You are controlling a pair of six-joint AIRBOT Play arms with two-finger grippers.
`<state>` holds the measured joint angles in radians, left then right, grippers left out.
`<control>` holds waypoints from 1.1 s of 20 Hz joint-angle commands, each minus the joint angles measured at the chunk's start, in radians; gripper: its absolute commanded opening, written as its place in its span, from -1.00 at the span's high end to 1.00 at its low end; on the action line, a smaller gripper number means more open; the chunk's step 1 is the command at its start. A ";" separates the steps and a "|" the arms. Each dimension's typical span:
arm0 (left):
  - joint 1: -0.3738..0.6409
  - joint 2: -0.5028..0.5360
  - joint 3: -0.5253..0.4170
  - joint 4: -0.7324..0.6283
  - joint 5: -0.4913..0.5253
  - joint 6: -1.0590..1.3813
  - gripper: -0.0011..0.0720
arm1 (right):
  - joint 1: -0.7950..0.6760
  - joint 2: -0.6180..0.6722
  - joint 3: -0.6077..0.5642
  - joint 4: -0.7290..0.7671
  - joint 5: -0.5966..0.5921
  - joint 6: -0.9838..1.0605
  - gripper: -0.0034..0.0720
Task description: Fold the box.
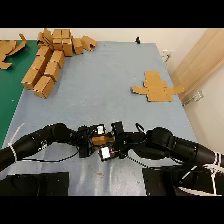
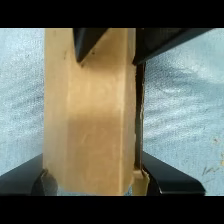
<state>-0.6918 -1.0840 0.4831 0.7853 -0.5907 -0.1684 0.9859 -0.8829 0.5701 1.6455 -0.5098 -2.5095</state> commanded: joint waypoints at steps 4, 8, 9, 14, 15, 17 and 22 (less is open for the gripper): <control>0.000 -0.001 0.000 0.000 0.006 -0.002 -0.48 | 0.001 0.001 0.014 0.005 -0.018 0.008 0.52; 0.000 0.000 0.000 0.000 0.006 -0.002 -0.48 | 0.001 -0.028 0.014 0.020 -0.035 0.008 0.54; 0.000 -0.001 0.000 0.000 0.006 -0.002 -0.48 | 0.001 -0.035 0.014 0.019 -0.038 0.008 0.70; 0.000 -0.001 0.000 0.000 0.006 -0.002 -0.48 | 0.001 -0.040 0.014 0.063 -0.063 0.008 0.70; 0.000 -0.001 0.000 0.000 0.006 -0.002 -0.48 | 0.001 -0.040 0.014 0.085 -0.071 0.008 0.70; 0.000 -0.001 0.000 0.000 0.006 -0.002 -0.48 | 0.001 -0.040 0.014 0.129 -0.096 0.008 0.70; 0.000 -0.001 0.000 0.000 0.006 -0.002 -0.48 | 0.001 -0.031 0.014 0.202 -0.105 0.081 0.70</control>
<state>-0.6918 -1.0840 0.4831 0.7849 -0.5888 -0.1688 0.9859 -0.9192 0.5838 1.7985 -0.6102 -2.4836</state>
